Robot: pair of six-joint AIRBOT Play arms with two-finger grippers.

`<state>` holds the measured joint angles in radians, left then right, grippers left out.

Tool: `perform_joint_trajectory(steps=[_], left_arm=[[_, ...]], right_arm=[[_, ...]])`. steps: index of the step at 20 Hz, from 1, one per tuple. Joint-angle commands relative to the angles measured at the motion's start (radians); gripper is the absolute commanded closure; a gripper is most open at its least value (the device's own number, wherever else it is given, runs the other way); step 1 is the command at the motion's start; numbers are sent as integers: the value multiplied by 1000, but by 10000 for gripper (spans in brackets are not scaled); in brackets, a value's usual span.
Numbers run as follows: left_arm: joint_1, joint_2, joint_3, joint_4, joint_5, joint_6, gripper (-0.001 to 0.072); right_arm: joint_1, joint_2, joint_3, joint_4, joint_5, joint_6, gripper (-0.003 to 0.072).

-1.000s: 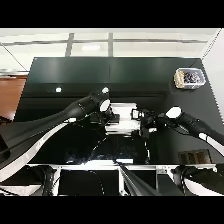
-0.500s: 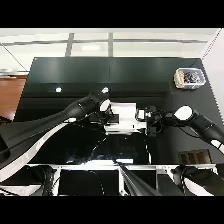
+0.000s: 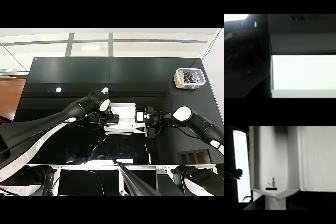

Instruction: Fold the box and place the chain.

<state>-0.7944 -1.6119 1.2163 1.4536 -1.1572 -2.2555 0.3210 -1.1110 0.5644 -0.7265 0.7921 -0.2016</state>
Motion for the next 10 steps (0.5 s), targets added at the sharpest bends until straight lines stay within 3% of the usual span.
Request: perform_joint_trajectory(steps=[1, 6, 10], left_arm=[[1, 0, 1, 0, 0, 0, 683], [1, 0, 1, 0, 1, 0, 683], [1, 0, 1, 0, 0, 0, 683]], right_arm=[[40, -18, 0, 29, -15, 1, 447], [45, -20, 0, 94, -56, 11, 447], [50, -69, 0, 235, -48, 11, 446]])
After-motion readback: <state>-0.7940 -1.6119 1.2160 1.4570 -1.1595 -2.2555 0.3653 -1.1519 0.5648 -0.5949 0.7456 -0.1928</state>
